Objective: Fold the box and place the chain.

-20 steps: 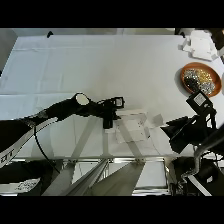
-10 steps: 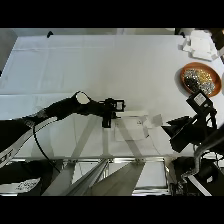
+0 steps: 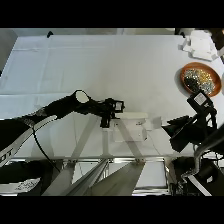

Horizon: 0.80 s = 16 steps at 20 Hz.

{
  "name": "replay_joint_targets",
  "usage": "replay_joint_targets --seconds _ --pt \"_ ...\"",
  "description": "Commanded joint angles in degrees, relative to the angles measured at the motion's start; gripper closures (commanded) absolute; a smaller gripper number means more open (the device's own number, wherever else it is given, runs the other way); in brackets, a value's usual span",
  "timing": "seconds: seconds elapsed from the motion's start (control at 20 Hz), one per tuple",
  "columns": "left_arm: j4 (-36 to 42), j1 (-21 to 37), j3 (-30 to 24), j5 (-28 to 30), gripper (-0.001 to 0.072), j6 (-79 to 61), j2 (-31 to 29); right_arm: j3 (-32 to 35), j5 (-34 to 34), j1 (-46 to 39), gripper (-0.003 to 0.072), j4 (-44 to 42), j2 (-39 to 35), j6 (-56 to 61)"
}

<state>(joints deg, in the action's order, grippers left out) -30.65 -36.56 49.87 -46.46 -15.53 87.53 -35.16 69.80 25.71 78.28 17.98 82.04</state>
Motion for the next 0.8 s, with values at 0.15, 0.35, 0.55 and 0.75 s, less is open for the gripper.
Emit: replay_joint_targets --seconds 0.15,0.35,0.55,0.75 --pt "-0.3 0.0 0.0 -3.7 0.0703 -0.2 0.2 0.0 -0.4 0.0 0.0412 0.0 0.0 0.0" --pt "-0.3 0.1 0.0 0.4 0.0702 -0.1 0.2 0.0 -0.3 0.0 0.0412 0.0 0.0 0.0" --pt "-0.3 0.0 0.0 0.9 0.0701 -0.1 0.2 0.0 -0.3 0.0 0.0412 0.0 0.0 0.0" --pt "-0.3 0.0 0.0 0.8 0.0701 -0.1 0.3 0.0 -0.3 0.0 0.0412 0.0 0.0 0.0"
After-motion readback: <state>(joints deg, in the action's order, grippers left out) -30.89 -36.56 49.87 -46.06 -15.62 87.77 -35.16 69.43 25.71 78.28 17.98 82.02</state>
